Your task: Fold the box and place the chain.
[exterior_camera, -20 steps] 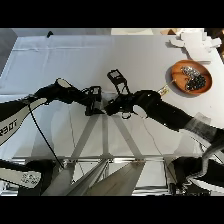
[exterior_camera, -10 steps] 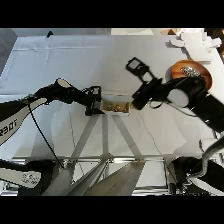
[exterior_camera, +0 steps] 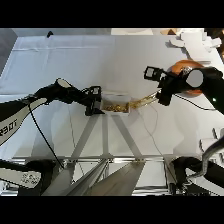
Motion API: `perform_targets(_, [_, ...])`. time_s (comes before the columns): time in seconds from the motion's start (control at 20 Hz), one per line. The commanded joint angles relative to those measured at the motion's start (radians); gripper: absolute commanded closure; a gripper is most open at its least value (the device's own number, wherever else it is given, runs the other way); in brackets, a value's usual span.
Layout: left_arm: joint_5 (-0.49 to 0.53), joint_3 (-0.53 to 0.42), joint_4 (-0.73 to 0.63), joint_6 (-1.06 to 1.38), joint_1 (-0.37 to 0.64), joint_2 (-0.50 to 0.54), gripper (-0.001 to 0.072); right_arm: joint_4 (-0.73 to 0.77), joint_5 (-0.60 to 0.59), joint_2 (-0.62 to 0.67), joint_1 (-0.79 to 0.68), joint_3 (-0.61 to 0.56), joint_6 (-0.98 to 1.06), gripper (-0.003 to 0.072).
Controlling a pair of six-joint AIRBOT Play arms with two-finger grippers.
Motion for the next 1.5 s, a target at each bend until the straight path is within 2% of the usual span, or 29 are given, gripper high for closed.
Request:
perform_targets(0.0, [0.000, 0.000, 0.000, 0.000, 0.000, 0.000, 0.0389, 0.096, 0.029, -0.115, -0.064, 0.000, -0.315, 0.0209])
perform_targets(0.1, [0.000, 0.000, 0.000, 0.000, 0.000, 0.000, 0.0389, 0.105, 0.024, -0.185, -0.069, 0.000, -0.377, 0.0173])
perform_targets(0.15, [0.000, 0.000, 0.000, 0.000, 0.000, 0.000, 0.0389, 0.110, 0.018, -0.215, -0.069, 0.000, -0.409, 0.0109])
perform_targets(0.2, [0.000, 0.000, 0.000, 0.000, 0.000, 0.000, 0.0389, 0.122, 0.002, -0.239, -0.069, 0.002, -0.441, 0.0097])
perform_targets(0.4, [0.000, 0.000, 0.000, 0.000, 0.000, 0.000, 0.0389, 0.210, 0.037, -0.346, -0.068, 0.113, -0.457, 0.0098])
perform_targets(0.5, [0.000, 0.000, 0.000, 0.000, 0.000, 0.000, 0.0389, 0.206, 0.055, -0.378, -0.055, 0.159, -0.457, 0.0098])
perform_targets(1.05, [0.000, 0.000, 0.000, 0.000, 0.000, 0.000, 0.0389, 0.157, 0.086, -0.426, -0.014, 0.159, -0.455, 0.0104])
perform_targets(1.1, [0.000, 0.000, 0.000, 0.000, 0.000, 0.000, 0.0389, 0.146, 0.086, -0.428, -0.012, 0.159, -0.455, 0.0159])
perform_targets(1.25, [0.000, 0.000, 0.000, 0.000, 0.000, 0.000, 0.0389, 0.145, 0.136, -0.429, -0.010, 0.159, -0.451, 0.0584])
perform_targets(1.3, [0.000, 0.000, 0.000, 0.000, 0.000, 0.000, 0.0389, 0.145, 0.153, -0.428, -0.010, 0.159, -0.451, 0.0670])
perform_targets(1.45, [0.000, 0.000, 0.000, 0.000, 0.000, 0.000, 0.0389, 0.102, 0.146, -0.409, 0.022, 0.159, -0.372, 0.0671])
